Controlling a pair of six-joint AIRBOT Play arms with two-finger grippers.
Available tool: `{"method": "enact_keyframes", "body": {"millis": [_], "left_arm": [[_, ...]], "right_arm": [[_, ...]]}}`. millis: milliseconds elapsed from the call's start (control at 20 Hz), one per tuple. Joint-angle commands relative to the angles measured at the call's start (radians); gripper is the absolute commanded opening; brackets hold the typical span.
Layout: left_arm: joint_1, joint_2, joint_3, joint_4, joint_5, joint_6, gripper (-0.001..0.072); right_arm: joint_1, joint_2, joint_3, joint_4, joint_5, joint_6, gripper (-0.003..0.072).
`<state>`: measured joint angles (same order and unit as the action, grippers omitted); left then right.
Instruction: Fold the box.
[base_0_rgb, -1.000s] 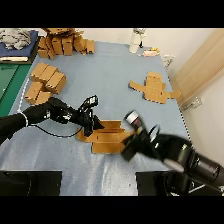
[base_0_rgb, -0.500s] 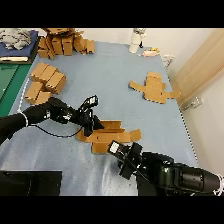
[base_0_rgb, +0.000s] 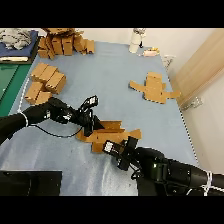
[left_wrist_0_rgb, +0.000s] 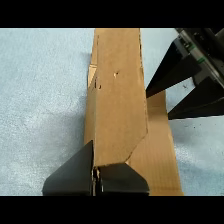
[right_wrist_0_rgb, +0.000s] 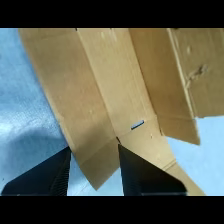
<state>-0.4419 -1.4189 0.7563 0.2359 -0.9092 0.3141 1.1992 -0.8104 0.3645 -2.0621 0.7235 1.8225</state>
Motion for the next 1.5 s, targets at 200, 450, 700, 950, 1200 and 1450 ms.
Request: {"method": "enact_keyframes", "body": {"millis": [200,450,700,950,1200,1450], "left_arm": [[0.0,0.0,0.001,0.0,0.0,0.0,0.0016],[0.0,0.0,0.001,0.0,-0.003,0.0,0.0016],[0.0,0.0,0.001,0.0,-0.003,0.0,0.0016],[0.0,0.0,0.001,0.0,-0.004,0.0,0.0016],[0.0,0.0,0.001,0.0,-0.003,0.0,0.0016],[0.0,0.0,0.001,0.0,-0.004,0.0,0.0016]], "right_arm": [[-0.089,0.016,0.0,0.11,-0.14,-0.181,0.0473],[-0.234,0.088,-0.028,0.546,-0.227,-0.58,0.0456],[-0.495,0.214,-0.085,1.011,-0.124,-1.138,0.0456],[-0.519,0.213,-0.085,1.011,-0.119,-1.161,0.0456],[-0.518,0.213,-0.085,1.015,-0.119,-1.151,0.0456],[-0.512,0.231,-0.071,1.031,-0.133,-1.155,0.0456]]}}
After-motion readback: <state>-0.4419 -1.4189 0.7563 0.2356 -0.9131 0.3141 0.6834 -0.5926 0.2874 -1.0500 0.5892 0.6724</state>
